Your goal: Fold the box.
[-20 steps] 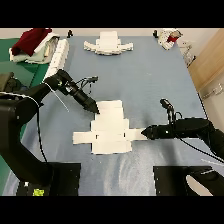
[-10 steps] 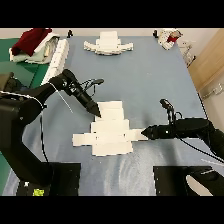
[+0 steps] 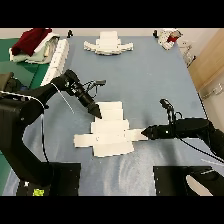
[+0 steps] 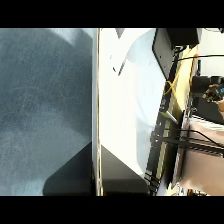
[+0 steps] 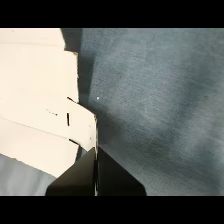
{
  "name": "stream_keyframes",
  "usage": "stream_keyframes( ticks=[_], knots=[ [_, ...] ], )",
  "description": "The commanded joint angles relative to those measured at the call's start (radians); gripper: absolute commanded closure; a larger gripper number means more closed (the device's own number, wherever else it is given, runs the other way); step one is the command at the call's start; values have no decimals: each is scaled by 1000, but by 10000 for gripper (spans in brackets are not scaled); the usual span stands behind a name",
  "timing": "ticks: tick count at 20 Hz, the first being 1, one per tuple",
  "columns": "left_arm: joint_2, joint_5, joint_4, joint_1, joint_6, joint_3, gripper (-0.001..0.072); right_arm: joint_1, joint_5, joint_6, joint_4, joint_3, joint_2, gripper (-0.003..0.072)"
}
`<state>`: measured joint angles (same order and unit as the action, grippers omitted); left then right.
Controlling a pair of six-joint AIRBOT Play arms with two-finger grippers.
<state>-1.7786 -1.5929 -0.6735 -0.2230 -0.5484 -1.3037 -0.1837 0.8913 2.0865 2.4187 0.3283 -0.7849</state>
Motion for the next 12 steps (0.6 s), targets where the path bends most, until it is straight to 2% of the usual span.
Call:
stream_keyframes(
  ticks=[1, 4, 5, 6, 7, 9, 12],
  knots=[
    [0, 0, 1, -2, 18, -1, 696, -1, -1, 0, 0, 0, 1, 682],
    [0, 6, 1, -2, 34, -2, 697, -1, -8, 1, -16, 4, 1, 672],
    [3, 14, 1, -2, 47, -2, 698, -1, -16, 0, -50, 11, 1, 622],
    [10, 21, 1, -3, 84, -3, 700, 0, -21, 0, -88, 23, 1, 453],
    [23, 31, 1, -8, 130, -3, 701, 0, -26, 0, -147, 41, 1, 414],
    [69, 73, 0, -24, 168, -3, 702, 8, -52, -75, -311, 85, 1, 414],
    [171, 119, 1, -72, 253, 15, 704, 34, -103, -372, -620, 166, 0, 413]
  ],
)
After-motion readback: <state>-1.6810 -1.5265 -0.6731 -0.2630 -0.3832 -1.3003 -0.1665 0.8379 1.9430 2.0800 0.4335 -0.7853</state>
